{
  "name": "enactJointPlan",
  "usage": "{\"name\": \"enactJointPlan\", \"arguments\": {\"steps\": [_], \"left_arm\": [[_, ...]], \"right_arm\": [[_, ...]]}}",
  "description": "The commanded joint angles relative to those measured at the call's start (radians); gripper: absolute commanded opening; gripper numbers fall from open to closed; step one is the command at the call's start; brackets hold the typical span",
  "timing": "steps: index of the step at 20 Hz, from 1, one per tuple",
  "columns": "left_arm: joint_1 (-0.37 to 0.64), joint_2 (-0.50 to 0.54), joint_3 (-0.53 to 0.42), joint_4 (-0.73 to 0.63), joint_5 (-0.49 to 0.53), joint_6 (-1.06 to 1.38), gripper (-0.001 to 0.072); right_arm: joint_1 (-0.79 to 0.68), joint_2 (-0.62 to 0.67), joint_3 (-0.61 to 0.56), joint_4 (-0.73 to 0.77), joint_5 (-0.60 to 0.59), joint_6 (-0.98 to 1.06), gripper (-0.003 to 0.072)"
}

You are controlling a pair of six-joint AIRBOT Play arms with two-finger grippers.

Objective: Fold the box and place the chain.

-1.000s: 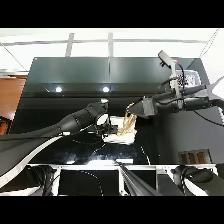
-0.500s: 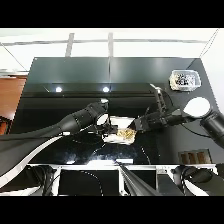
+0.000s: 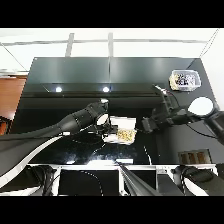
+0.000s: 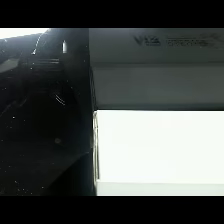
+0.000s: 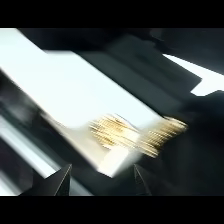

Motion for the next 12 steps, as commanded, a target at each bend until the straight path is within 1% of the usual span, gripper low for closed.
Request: {"name": "enactJointPlan", "arguments": {"steps": [1, 2, 3, 5, 7, 8, 9, 11, 12], "left_arm": [[0.0, 0.0, 0.0, 0.0, 0.0, 0.0, 0.0031], [0.001, 0.0, 0.0, 0.0, 0.0, 0.0, 0.0031], [0.001, 0.0, 0.0, 0.0, 0.0, 0.0, 0.0031], [0.001, 0.0, 0.0, 0.0, 0.0, 0.0, 0.0031], [0.001, 0.0, 0.0, 0.0, 0.0, 0.0, 0.0031], [0.0, 0.0, 0.0, 0.0, 0.0, 0.0, 0.0031], [0.001, 0.0, 0.0, 0.0, 0.0, 0.0, 0.0031], [0.0, 0.0, 0.0, 0.0, 0.0, 0.0, 0.0031], [0.0, 0.0, 0.0, 0.0, -0.002, 0.0, 0.0031]], "right_arm": [[-0.053, 0.05, -0.076, -0.236, -0.032, -0.161, 0.0507], [-0.04, 0.05, -0.121, -0.228, -0.082, -0.261, 0.0648], [-0.011, 0.05, -0.159, -0.222, -0.133, -0.373, 0.0679], [0.064, 0.05, -0.209, -0.22, -0.246, -0.578, 0.0679], [0.142, 0.043, -0.233, -0.212, -0.33, -0.863, 0.0678], [0.152, 0.022, -0.233, -0.172, -0.367, -0.934, 0.0678], [0.152, -0.01, -0.233, -0.105, -0.396, -0.984, 0.0678], [0.152, -0.072, -0.233, -0.035, -0.416, -1.148, 0.0677], [0.152, -0.097, -0.232, -0.015, -0.418, -1.189, 0.0678]]}}
